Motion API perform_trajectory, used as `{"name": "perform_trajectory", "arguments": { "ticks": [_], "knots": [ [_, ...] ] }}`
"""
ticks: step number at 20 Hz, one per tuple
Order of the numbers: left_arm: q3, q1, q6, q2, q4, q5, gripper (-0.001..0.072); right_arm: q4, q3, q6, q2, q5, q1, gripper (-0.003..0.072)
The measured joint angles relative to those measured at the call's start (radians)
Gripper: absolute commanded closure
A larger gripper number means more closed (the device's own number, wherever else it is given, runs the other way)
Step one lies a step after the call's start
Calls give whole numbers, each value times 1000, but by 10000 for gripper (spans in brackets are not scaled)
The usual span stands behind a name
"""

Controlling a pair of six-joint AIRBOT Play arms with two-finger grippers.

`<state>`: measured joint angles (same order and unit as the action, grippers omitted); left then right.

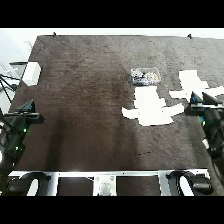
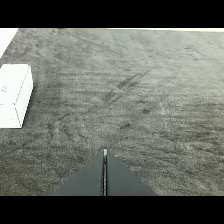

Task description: Fold the box and place the chain.

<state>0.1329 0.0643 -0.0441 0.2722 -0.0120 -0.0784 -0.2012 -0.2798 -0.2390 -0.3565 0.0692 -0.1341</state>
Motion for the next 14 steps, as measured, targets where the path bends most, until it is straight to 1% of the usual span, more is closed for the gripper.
{"name": "perform_trajectory", "arguments": {
  "ticks": [1, 3, 4, 5, 6, 9, 12, 14],
  "knots": [
    [0, 0, 0, 0, 0, 0, 689, -2, -49, -19, -81, 64, -42, 277],
    [0, 0, 0, 0, 0, 0, 689, -52, -161, -102, -267, 253, -148, 269],
    [0, 0, 0, 0, 0, 0, 689, -105, -227, -165, -362, 364, -206, 200],
    [0, 0, 0, 0, 0, 0, 689, -170, -291, -232, -445, 473, -259, 167],
    [0, 0, 0, 0, 0, 0, 689, -248, -363, -306, -528, 581, -313, 167],
    [0, 0, 0, 0, 0, 0, 689, -467, -581, -492, -732, 838, -433, 168],
    [0, 0, 0, 0, 0, 0, 689, -647, -792, -606, -922, 1035, -484, 168],
    [0, 0, 0, 0, 0, 0, 689, -724, -916, -646, -1040, 1154, -494, 168]
  ]
}}
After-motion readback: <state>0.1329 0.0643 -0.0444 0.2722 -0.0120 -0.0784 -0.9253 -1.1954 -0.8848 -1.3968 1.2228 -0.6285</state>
